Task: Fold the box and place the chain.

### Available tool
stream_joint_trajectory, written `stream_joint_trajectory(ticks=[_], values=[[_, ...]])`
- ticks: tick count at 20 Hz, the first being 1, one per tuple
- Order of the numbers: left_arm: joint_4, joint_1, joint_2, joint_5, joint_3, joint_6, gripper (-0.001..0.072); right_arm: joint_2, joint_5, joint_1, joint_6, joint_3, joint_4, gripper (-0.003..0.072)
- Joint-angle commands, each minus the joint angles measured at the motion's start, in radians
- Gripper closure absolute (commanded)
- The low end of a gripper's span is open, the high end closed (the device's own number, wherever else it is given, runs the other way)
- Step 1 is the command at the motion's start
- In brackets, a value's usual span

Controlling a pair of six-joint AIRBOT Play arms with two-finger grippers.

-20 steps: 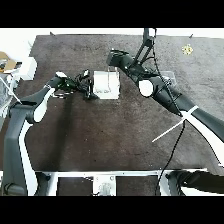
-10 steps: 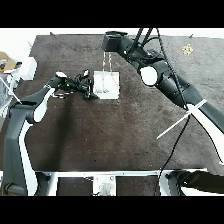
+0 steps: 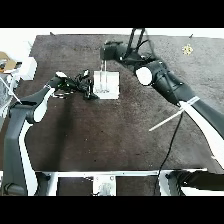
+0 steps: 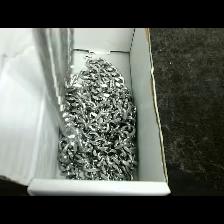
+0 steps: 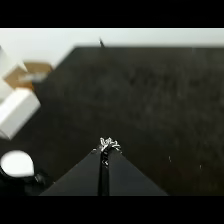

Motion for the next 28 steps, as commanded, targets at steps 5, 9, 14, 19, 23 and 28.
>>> stream_joint_trajectory(ticks=[5, 9, 14, 19, 23, 28], values=[[0.0, 0.0, 0.0, 0.0, 0.0, 0.0, 0.0355, -0.141, 0.201, -0.003, -0.07, -0.014, -0.015, 0.0498], [0.0, 0.0, 0.0, 0.0, 0.0, 0.0, 0.0355, -0.113, 0.261, -0.092, -0.191, 0.043, 0.011, 0.0519], [0.0, 0.0, 0.0, 0.0, 0.0, 0.0, 0.0355, -0.225, 0.46, -0.298, -0.759, 0.206, 0.516, 0.055], [0.0, 0.0, 0.0, 0.0, 0.0, 0.0, 0.0355, -0.393, 0.641, -0.454, -1.114, 0.307, 0.891, 0.062], [0.0, 0.0, 0.0, 0.0, 0.0, 0.0, 0.0355, -0.47, 0.711, -0.459, -1.389, 0.307, 1.037, 0.0686], [0.0, 0.0, 0.0, 0.0, 0.0, 0.0, 0.0355, -0.483, 0.795, -0.455, -1.597, 0.299, 1.158, 0.0685]])
